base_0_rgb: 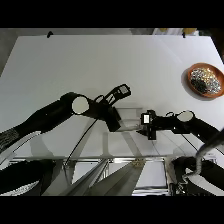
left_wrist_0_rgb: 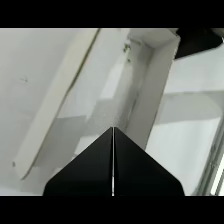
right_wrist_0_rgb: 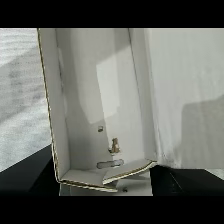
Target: Fold the box and place the chain.
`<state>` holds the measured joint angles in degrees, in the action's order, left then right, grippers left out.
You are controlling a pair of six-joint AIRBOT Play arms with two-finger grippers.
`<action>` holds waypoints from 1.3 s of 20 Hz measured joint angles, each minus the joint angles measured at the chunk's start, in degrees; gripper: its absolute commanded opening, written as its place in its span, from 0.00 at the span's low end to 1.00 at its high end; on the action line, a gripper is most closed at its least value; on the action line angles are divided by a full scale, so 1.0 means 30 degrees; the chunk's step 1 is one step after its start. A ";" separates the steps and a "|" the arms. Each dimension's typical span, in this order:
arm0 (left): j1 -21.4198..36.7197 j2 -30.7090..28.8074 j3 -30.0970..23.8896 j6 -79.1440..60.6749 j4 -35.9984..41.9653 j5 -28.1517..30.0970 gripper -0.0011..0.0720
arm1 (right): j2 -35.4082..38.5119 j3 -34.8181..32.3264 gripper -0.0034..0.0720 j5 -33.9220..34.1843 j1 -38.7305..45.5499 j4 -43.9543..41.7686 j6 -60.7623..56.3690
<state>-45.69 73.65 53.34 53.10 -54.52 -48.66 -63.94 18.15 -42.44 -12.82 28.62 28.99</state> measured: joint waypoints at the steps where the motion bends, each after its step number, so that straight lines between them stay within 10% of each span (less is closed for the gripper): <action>1: 0.0000 0.0131 -0.0058 0.0015 -0.0058 -0.0364 0.02 | 0.0000 0.0000 0.42 0.0000 0.0000 0.0007 0.0000; 15: 0.2011 -0.0080 -0.3810 -0.1967 -0.1078 -0.1224 0.05 | 0.0000 0.0000 0.42 0.0000 0.0000 0.0007 -0.0007; 20: 0.2222 -0.0153 -0.4269 -0.6229 -0.0947 -0.0211 0.46 | 0.0000 0.0000 0.42 -0.0007 0.0000 0.0000 -0.0007; 26: 0.2164 -0.0153 -0.4364 -1.0637 -0.0452 0.1326 0.50 | 0.0000 0.0000 0.42 -0.0007 0.0000 0.0007 -0.0007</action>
<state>-39.20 73.19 40.25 21.19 -55.88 -44.69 -63.94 18.15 -42.46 -12.82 28.64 28.97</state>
